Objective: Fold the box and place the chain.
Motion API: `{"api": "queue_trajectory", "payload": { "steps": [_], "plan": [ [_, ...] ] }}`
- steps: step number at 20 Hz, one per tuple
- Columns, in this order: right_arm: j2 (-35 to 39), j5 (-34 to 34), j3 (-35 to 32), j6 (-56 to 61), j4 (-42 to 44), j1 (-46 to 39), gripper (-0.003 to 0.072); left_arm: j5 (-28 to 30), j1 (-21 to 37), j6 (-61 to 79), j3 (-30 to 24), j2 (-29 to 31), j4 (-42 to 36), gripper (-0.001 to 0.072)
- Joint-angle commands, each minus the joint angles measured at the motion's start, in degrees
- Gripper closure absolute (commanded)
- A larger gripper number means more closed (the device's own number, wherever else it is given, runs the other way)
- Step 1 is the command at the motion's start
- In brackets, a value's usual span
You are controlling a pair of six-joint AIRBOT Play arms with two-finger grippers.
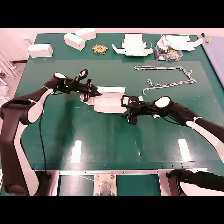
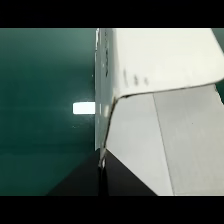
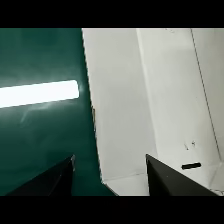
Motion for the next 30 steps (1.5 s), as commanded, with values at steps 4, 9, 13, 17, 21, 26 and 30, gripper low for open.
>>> {"api": "queue_trajectory", "payload": {
  "steps": [4,9,13,17,21,26,30],
  "plan": [
    [-0.8,-8.3,-1.8,-1.4,-0.6,0.9,0.0170,0.0,0.0,0.0,0.0,0.0,0.0,0.0690],
    [-1.6,-12.4,-1.6,-1.9,2.9,1.0,0.0170,0.0,0.0,0.0,0.0,0.0,0.0,0.0690],
    [-1.6,-12.4,-0.1,-2.5,3.9,0.9,0.0169,0.0,0.0,0.0,0.0,0.0,0.0,0.0690],
    [-0.9,-14.4,1.1,-3.3,3.8,0.9,0.0126,0.0,0.0,0.0,0.0,0.0,0.0,0.0690],
    [-0.3,-16.3,1.1,-4.3,3.8,0.9,0.0068,0.0,0.0,0.0,0.0,0.0,0.0,0.0690],
    [-0.4,-17.3,1.7,-7.4,3.9,-0.1,0.0066,0.0,0.0,0.0,0.0,0.0,0.0,0.0690],
    [-0.4,-13.5,2.8,-7.7,4.3,-2.7,-0.0012,0.0,0.0,0.0,0.0,0.0,0.0,0.0690]
  ]
}}
